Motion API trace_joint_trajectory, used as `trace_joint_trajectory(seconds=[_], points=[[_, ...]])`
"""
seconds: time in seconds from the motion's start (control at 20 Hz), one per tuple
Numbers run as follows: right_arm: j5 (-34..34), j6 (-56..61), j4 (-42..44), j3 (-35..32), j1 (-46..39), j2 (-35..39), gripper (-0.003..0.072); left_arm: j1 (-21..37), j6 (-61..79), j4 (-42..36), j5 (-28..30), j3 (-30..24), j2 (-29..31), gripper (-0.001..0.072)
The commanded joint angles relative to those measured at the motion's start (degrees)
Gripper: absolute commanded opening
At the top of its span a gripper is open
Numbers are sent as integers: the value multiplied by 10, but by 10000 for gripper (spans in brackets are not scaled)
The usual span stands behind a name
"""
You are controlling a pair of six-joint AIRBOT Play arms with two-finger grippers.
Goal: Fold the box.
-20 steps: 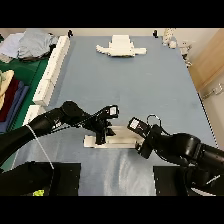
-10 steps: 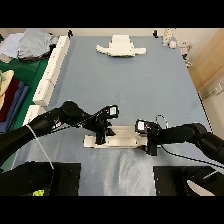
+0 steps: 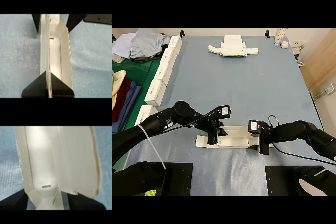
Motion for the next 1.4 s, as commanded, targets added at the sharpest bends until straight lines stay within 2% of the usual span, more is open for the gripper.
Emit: trace_joint_trajectory(seconds=[0.0,0.15,0.65,1.05,1.1,1.25,1.35], points=[[2,3,1,0,-1,-1,715,0,0,0,0,0,0,13],[3,-32,17,0,0,-2,715,0,0,0,0,0,0,13],[-2,-32,6,-5,31,-3,696,0,0,0,0,0,0,13],[18,-32,2,-5,31,-40,694,0,0,0,0,0,0,13],[17,-32,2,-5,31,-40,656,0,0,0,0,0,0,13],[22,-32,2,-5,31,-40,635,0,0,0,0,0,0,13],[21,-32,6,-5,31,-41,459,0,0,0,0,0,0,13]])
